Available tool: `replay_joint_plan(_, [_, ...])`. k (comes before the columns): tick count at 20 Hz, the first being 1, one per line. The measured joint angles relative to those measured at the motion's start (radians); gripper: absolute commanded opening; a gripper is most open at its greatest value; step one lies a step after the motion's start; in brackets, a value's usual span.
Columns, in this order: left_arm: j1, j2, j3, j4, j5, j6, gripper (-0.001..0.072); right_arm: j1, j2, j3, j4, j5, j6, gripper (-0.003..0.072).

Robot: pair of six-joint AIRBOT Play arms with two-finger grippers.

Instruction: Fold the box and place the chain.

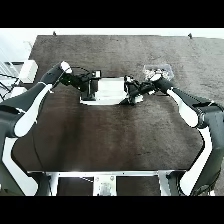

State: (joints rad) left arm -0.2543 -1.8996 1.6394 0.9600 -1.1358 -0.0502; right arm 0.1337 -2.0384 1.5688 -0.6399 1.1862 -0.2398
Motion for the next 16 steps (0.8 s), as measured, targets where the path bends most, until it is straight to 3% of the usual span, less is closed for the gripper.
replay_joint_plan(5, [0.0,-0.018,0.002,-0.022,-0.025,0.004,0.0612,0.0,0.0,0.0,0.0,0.0,0.0,0.0551])
replay_joint_plan(6, [0.0,-0.018,0.003,-0.029,-0.026,0.005,0.0482,0.0,0.0,0.0,0.0,0.0,0.0,0.0551])
replay_joint_plan(10, [0.0,-0.021,0.003,-0.034,-0.028,0.007,0.046,0.0,0.0,0.0,0.0,0.0,0.0,0.0551])
replay_joint_plan(11, [0.0,-0.021,0.003,-0.035,-0.029,0.007,0.0393,0.0,0.0,0.0,0.0,0.0,0.0,0.0551])
replay_joint_plan(12, [0.0,-0.021,0.003,-0.04,-0.029,0.007,0.0273,0.0,0.0,0.0,0.0,0.0,0.0,0.0551])
replay_joint_plan(16, [-0.001,-0.027,0.003,-0.063,-0.028,0.017,0.0274,0.0,0.0,0.0,0.0,0.0,0.0,0.0551])
